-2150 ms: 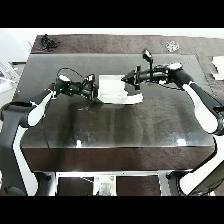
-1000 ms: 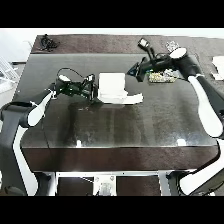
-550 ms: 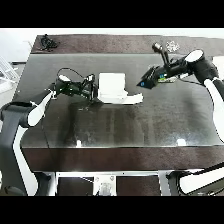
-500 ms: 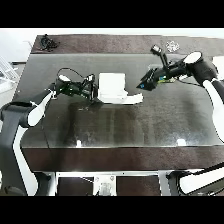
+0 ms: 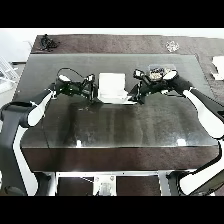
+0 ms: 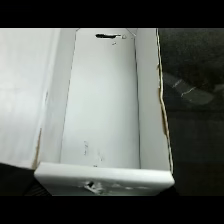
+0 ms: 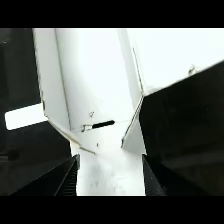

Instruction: Fold the box and place the chain.

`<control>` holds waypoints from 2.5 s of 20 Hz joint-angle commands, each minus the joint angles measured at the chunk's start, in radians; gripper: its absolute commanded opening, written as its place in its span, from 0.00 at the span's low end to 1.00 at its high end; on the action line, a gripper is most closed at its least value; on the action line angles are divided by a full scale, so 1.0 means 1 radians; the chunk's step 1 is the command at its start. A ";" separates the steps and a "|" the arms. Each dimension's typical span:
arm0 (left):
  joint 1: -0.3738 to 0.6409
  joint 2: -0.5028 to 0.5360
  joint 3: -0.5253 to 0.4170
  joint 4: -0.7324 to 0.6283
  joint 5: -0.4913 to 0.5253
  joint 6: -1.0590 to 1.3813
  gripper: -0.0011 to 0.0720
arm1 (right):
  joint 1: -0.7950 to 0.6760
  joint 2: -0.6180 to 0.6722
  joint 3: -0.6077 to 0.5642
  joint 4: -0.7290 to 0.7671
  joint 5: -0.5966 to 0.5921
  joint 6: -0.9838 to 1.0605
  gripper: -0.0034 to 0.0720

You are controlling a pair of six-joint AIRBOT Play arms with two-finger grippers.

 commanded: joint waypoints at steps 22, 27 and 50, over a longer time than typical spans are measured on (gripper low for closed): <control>0.000 0.000 0.000 0.000 0.000 0.000 0.89 | 0.089 -0.058 -0.006 0.134 -0.077 -0.141 0.71; 0.000 0.000 0.000 0.000 0.000 0.000 0.89 | 0.089 -0.058 -0.006 0.134 -0.069 -0.149 0.95; 0.000 0.000 0.000 0.000 0.000 0.000 0.89 | -0.029 0.132 -0.006 0.061 0.000 0.249 0.05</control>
